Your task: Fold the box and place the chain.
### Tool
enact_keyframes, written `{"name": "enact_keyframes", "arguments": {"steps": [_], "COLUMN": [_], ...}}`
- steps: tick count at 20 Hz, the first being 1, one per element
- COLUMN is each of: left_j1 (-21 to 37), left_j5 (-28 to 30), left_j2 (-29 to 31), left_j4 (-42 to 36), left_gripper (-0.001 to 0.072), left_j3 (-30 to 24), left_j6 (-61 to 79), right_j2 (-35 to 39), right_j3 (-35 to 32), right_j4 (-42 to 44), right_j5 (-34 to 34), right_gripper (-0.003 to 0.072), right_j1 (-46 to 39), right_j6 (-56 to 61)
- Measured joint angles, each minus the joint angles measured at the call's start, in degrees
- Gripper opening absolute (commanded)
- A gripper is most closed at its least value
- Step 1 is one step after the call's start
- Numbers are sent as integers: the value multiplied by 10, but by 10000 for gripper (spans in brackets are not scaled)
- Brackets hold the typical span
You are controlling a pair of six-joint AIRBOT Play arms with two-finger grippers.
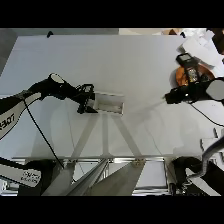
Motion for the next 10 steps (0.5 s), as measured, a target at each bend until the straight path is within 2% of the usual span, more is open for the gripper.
{"name": "enact_keyframes", "arguments": {"steps": [6, 10], "left_j1": [0, 0], "left_j5": [0, 0], "left_j2": [0, 0], "left_j4": [0, 0], "left_gripper": [208, 208], "left_j3": [0, 0], "left_j6": [0, 0], "right_j2": [-18, -57], "right_j3": [-1, -1], "right_j4": [0, 0], "right_j5": [-23, -46], "right_gripper": [5, 6], "right_j1": [103, 158], "right_j6": [37, 57]}}
